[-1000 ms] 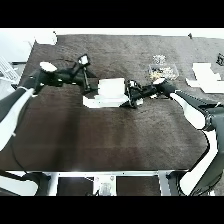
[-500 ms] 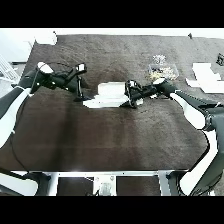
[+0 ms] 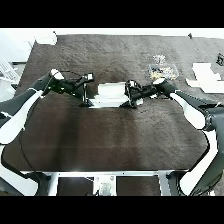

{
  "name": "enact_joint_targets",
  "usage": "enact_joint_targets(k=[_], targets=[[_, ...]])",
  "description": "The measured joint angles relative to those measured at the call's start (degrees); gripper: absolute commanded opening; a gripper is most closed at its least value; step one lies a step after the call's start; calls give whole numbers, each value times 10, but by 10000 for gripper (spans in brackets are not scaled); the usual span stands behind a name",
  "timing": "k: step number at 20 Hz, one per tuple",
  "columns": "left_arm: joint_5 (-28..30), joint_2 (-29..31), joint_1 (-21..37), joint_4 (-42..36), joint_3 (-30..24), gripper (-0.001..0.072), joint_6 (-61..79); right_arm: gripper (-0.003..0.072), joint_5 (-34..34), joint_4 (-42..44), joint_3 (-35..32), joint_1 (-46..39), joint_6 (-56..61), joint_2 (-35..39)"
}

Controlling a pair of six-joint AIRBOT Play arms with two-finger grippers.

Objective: Fold the box and place the chain.

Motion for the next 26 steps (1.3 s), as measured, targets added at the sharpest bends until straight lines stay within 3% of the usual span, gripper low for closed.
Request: enact_joint_targets(k=[11, 12, 17, 18, 19, 21, 26], targets=[[35, -3, -2, -15, -1, 714, -2, 581, 0, 0, 0, 0, 0, 0], [35, -5, -2, -15, -1, 606, -2, 581, 0, 0, 0, 0, 0, 0], [35, -18, -9, -19, -2, 599, -4, 581, 0, 0, 0, 0, 0, 0], [36, -20, -11, -19, -2, 518, -5, 581, 0, 0, 0, 0, 0, 0], [40, -21, -12, -20, -2, 511, -5, 581, 0, 0, 0, 0, 0, 0], [45, -22, -12, -21, -2, 423, -6, 581, 0, 0, 0, 0, 0, 0], [49, -23, -19, -23, -2, 420, -5, 580, 0, 0, 0, 0, 0, 0]])
